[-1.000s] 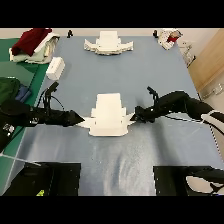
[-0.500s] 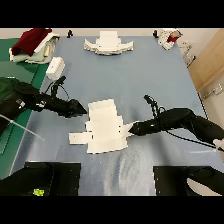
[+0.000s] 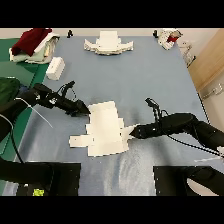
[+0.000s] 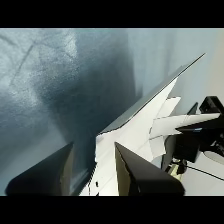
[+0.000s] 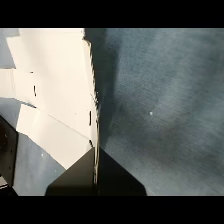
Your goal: Fold the box.
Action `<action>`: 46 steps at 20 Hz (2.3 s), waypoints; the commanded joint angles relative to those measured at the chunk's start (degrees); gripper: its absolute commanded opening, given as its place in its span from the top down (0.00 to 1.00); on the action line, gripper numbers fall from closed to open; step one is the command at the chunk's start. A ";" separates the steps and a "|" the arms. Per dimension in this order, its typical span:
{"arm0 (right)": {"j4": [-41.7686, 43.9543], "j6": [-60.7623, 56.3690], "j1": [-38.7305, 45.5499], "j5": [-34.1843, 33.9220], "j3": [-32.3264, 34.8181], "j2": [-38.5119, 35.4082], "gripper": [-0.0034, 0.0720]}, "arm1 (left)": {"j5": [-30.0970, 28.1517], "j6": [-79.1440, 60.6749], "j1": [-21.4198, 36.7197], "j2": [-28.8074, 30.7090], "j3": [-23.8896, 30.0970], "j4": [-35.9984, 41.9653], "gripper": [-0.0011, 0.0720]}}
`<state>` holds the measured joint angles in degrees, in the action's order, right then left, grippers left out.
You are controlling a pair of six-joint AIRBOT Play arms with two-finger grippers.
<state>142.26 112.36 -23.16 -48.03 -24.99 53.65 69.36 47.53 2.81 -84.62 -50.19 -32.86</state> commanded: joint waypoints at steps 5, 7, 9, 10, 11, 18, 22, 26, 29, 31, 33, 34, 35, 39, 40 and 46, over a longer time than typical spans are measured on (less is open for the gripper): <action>-0.02 0.00 -0.07 0.07 0.09 -0.15 0.95 | 6.73 -10.95 -4.37 -7.13 -3.85 2.67 0.68; -0.13 0.00 -0.07 0.11 0.09 -0.15 0.95 | 9.03 -12.22 -4.92 -7.13 -3.85 2.58 0.68; -0.52 0.00 -0.07 0.09 0.09 -0.15 0.95 | 11.39 -12.46 -4.83 -7.13 -3.85 1.73 0.68; -0.61 0.00 -0.07 0.11 0.09 -0.15 0.95 | 11.87 -12.46 -4.76 -7.13 -3.85 1.05 0.68; -0.63 -0.02 -0.07 0.11 0.09 -0.15 0.95 | 12.11 -12.48 -4.74 -7.13 -3.85 0.66 0.68; -0.68 0.00 -0.07 0.13 0.09 -0.15 0.95 | 13.05 -15.15 -4.90 -7.13 -3.85 0.68 0.95; -0.68 0.00 -0.07 0.28 0.09 -0.15 0.95 | 13.62 -17.68 -4.98 -7.13 -3.87 0.79 0.97; -5.14 0.17 -0.04 0.61 -0.52 -0.15 0.53 | 13.40 -17.84 -4.98 -7.08 -4.00 1.44 0.97; -21.88 -6.97 0.66 0.55 -3.82 -0.15 0.54 | 16.48 -25.03 -5.20 -5.88 -6.01 5.42 0.97; -35.98 -17.44 1.84 -0.15 -6.56 -0.15 0.54 | 15.91 -29.75 -6.40 -2.99 -7.10 6.32 0.98; -45.33 -24.90 3.28 -1.55 -9.62 -0.15 0.53 | 12.74 -35.04 -8.74 0.63 -7.13 4.42 0.98; -46.75 -25.97 4.11 -2.16 -11.37 -0.15 0.44 | 10.86 -36.81 -10.16 2.32 -7.10 3.26 0.98; -46.90 -26.05 4.76 -2.51 -12.98 -0.17 0.20 | 8.70 -38.23 -11.67 3.98 -7.06 2.05 0.98; -47.25 -31.41 6.56 -3.43 -17.97 -0.22 0.13 | -1.25 -41.20 -17.92 12.63 -3.74 -2.12 0.98; -47.32 -31.52 6.54 -3.39 -18.01 -0.26 0.13 | -3.54 -42.88 -19.61 15.45 -1.70 -2.03 0.98; -47.30 -33.48 6.54 -3.43 -17.94 -0.22 0.13 | -27.65 -50.49 -32.17 33.22 15.98 -1.38 0.98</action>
<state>95.57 80.29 -16.78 -51.46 -42.59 53.47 55.46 1.02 -23.92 -58.81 -41.58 -34.00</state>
